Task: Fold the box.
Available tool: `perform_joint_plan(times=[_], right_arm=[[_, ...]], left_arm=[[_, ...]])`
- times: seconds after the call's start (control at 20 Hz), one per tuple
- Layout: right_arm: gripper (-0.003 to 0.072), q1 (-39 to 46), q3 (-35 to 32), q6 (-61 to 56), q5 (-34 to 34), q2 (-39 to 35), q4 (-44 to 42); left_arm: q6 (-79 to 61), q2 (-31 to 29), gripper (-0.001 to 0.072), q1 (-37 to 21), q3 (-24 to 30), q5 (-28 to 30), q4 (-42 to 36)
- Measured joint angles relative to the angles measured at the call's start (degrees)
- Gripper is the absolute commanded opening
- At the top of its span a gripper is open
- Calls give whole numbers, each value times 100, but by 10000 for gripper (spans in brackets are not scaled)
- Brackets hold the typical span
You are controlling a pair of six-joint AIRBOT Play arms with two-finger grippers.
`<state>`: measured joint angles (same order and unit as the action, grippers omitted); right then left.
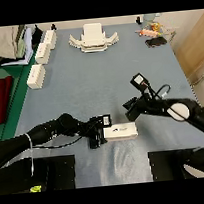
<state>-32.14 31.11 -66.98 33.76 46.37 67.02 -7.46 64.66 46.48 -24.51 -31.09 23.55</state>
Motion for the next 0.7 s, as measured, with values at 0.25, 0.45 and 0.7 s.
perform_joint_plan(times=[0.25,0.45,0.7], right_arm=[[6,428,1325,-2636,2166,973,1875],[6,509,1683,-3694,2518,1263,2282],[6,535,1792,-4116,2535,1351,2271]], left_arm=[[-2,0,431,0,0,2,0],[24,0,431,-4,-20,0,15],[977,-352,431,-238,-109,107,452]])
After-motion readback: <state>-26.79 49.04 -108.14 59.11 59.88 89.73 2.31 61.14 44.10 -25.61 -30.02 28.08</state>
